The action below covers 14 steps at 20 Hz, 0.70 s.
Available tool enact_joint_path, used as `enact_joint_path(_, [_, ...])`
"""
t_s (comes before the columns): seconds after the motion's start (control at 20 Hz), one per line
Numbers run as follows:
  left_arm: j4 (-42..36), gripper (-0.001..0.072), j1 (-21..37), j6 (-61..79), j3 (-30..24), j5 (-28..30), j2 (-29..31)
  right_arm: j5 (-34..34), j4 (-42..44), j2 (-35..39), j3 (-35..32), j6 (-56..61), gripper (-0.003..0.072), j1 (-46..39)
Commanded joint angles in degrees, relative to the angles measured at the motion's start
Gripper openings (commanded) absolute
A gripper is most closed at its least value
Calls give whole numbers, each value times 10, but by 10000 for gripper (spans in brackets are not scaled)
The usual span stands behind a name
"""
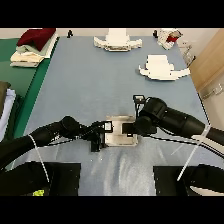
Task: Fold the box.
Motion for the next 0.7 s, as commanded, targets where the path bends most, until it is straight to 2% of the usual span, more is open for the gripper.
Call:
enact_joint_path(0.0, [0,463,0,0,0,0,0,-50,-49,48,32,-10,446,-2])
enact_joint_path(0.1, [0,463,0,0,0,0,0,-78,-60,66,31,-31,423,-33])
enact_joint_path(0.2, [0,463,0,0,0,0,0,-94,-59,66,21,-71,263,-84])
enact_joint_path(0.35, [0,463,0,0,0,0,0,-71,-37,36,-4,-152,4,-186])
enact_joint_path(0.4, [0,463,0,0,0,0,0,-56,-5,16,-5,-197,4,-225])
enact_joint_path(0.45, [0,463,0,0,0,0,0,-33,57,-6,-5,-256,4,-267])
enact_joint_path(0.55, [0,463,0,0,0,0,0,16,233,-48,-4,-394,3,-339])
enact_joint_path(0.65, [0,463,0,0,0,0,0,31,410,-87,0,-537,4,-389])
